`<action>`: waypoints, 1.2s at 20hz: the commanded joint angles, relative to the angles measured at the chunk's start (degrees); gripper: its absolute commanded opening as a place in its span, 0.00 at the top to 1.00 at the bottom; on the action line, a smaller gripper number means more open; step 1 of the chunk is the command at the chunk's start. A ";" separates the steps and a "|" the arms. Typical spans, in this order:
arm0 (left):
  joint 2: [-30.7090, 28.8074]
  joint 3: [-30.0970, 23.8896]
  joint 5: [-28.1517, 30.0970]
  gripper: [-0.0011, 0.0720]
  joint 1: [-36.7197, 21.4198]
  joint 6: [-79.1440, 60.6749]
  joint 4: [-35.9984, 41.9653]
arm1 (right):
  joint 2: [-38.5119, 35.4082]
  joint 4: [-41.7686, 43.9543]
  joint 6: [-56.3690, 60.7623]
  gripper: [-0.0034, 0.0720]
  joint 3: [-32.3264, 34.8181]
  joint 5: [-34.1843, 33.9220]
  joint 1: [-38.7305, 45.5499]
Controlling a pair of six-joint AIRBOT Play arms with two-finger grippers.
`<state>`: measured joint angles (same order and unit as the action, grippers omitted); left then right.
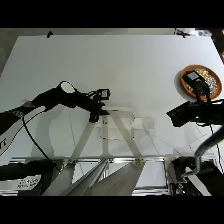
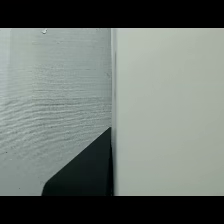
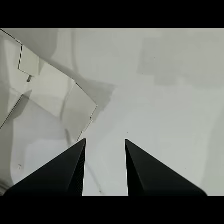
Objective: Fold the box and place the chain.
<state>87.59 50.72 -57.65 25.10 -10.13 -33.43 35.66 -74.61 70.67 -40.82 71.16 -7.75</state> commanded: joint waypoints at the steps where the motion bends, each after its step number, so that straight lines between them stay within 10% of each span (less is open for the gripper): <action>1: 0.79 -0.02 0.42 0.98 0.07 0.07 0.20 | -0.04 0.07 0.02 0.59 -0.04 -0.11 0.02; 24: 2.34 -0.02 -0.26 0.97 0.00 0.09 0.39 | -0.04 4.09 -0.22 0.58 -0.04 -0.15 0.00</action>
<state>89.89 50.74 -57.52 25.10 -10.04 -32.97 35.66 -73.08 70.67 -40.82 70.91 -7.75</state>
